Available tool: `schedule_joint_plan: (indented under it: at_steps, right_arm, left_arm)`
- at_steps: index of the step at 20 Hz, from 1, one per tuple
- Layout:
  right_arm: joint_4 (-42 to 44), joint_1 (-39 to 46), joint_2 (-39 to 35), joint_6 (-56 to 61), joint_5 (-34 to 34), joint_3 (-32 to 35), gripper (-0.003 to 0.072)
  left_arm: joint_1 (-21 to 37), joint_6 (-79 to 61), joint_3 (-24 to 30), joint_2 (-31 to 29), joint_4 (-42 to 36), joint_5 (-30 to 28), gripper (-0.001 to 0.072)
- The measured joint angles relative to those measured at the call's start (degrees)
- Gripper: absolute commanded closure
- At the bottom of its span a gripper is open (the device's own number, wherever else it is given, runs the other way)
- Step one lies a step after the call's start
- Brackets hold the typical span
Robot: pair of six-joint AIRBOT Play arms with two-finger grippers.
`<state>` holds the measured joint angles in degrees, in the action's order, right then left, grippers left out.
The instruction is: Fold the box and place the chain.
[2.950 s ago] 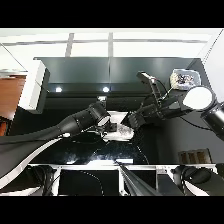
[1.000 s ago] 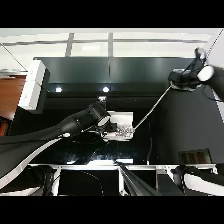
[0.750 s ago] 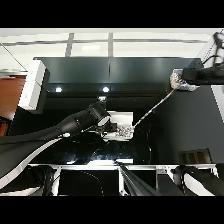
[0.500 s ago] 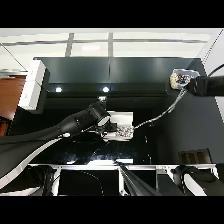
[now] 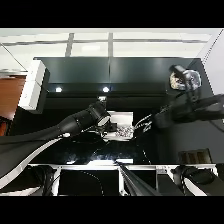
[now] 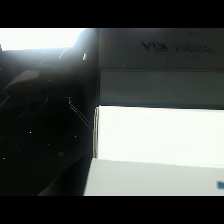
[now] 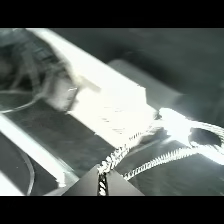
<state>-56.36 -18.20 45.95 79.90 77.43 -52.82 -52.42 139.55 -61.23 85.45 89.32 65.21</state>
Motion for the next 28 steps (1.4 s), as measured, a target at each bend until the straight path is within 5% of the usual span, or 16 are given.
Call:
schedule_joint_plan:
  at_steps: [6, 11, 13, 14, 21, 26, 28]
  right_arm:
    - [2.6, -9.6, 0.0, 0.7, -12.3, 4.3, 0.0643]
    - [3.0, -11.4, 0.0, 1.5, -16.0, 4.9, 0.0641]
    - [3.0, -11.6, 0.0, 1.8, -16.5, 5.0, 0.0235]
    - [3.0, -11.7, 0.0, 2.0, -16.7, 5.0, 0.0192]
    - [-8.9, -2.8, -0.2, 1.5, -12.7, 6.1, 0.0193]
    - [-9.0, 7.3, -0.2, -13.6, -19.1, 17.3, 0.0188]
    - [-4.5, 8.8, -0.2, -21.9, -24.3, 21.6, -0.0032]
  left_arm:
    - [0.0, 0.0, 0.0, 0.0, 0.0, 0.0, 0.0681]
    - [0.0, 0.0, 0.0, 0.0, 0.0, 0.0, 0.0681]
    - [0.0, 0.0, 0.0, 0.0, 0.0, 0.0, 0.0681]
    - [0.0, 0.0, 0.0, 0.0, 0.0, 0.0, 0.0681]
    - [0.0, 0.0, 0.0, 0.0, 0.0, 0.0, 0.0681]
    - [0.0, 0.0, 0.0, 0.0, 0.0, 0.1, 0.0681]
    - [0.0, 0.0, 0.0, 0.0, 0.0, 0.2, 0.0681]
